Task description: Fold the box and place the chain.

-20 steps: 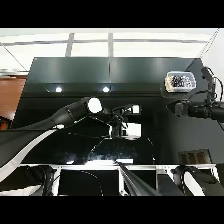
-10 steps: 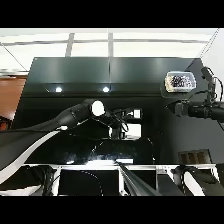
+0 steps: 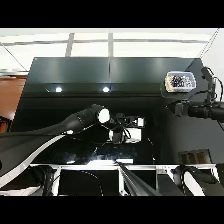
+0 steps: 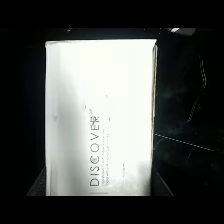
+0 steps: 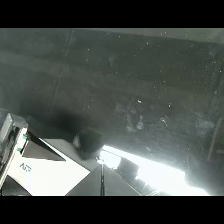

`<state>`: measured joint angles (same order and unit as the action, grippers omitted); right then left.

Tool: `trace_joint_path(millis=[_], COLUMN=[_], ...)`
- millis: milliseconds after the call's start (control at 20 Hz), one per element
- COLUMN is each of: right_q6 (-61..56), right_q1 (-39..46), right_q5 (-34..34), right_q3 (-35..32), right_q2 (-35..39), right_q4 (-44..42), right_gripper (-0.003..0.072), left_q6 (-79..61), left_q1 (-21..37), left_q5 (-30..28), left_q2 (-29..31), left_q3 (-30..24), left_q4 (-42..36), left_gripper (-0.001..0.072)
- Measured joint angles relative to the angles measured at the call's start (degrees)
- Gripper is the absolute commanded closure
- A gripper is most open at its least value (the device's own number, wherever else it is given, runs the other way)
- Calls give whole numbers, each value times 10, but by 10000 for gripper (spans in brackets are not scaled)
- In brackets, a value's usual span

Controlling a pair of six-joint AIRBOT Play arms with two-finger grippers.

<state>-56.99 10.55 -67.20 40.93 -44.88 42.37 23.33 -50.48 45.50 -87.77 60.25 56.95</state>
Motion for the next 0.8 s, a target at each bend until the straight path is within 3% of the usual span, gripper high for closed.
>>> trace_joint_path(millis=[150,300,600,800], right_q6=[0,0,-6,-12], right_q1=[0,0,0,0], right_q5=[0,1,3,6], right_q3=[0,0,0,0], right_q2=[0,0,0,0], right_q4=[2,7,11,6], right_gripper=[681,681,680,680], left_q6=[81,175,324,392], left_q1=[30,103,364,532], left_q5=[1,2,-9,-17], left_q2=[25,56,68,7], left_q3=[2,3,23,108], left_q4=[66,143,233,247], left_gripper=[444,440,414,413])
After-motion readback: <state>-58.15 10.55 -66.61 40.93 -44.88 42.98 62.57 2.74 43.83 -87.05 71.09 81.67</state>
